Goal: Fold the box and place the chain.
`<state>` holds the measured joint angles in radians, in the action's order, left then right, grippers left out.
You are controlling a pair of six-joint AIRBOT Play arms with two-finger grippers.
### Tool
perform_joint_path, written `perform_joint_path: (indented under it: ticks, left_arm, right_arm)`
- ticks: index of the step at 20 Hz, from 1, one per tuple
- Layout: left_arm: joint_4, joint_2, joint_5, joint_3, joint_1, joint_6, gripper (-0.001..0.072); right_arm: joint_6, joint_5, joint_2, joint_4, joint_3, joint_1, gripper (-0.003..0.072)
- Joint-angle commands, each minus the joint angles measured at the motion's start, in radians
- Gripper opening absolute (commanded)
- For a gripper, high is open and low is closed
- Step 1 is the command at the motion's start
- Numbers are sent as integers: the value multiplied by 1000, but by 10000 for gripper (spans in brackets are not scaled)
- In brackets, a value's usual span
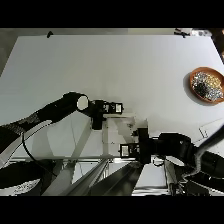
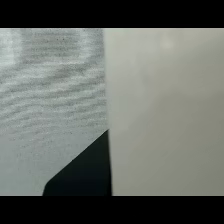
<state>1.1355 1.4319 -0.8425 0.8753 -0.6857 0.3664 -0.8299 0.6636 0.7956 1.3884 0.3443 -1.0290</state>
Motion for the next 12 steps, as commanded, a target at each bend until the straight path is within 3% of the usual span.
perform_joint_path:
  ticks: [1, 4, 6, 12]
  left_arm:
    - [-1, 0, 0, 0, 0, 0, 12]
    - [-1, 0, 0, 0, 0, 0, 12]
    - [-1, 0, 0, 0, 0, 0, 12]
    - [0, 0, 0, 0, 0, 0, 12]
  right_arm:
    - [98, -67, -14, -90, -48, -1, 671]
    - [156, -117, -13, -139, -58, 12, 654]
    - [195, -127, -13, -139, -63, 55, 601]
    - [313, -127, -13, -131, -86, 102, 602]
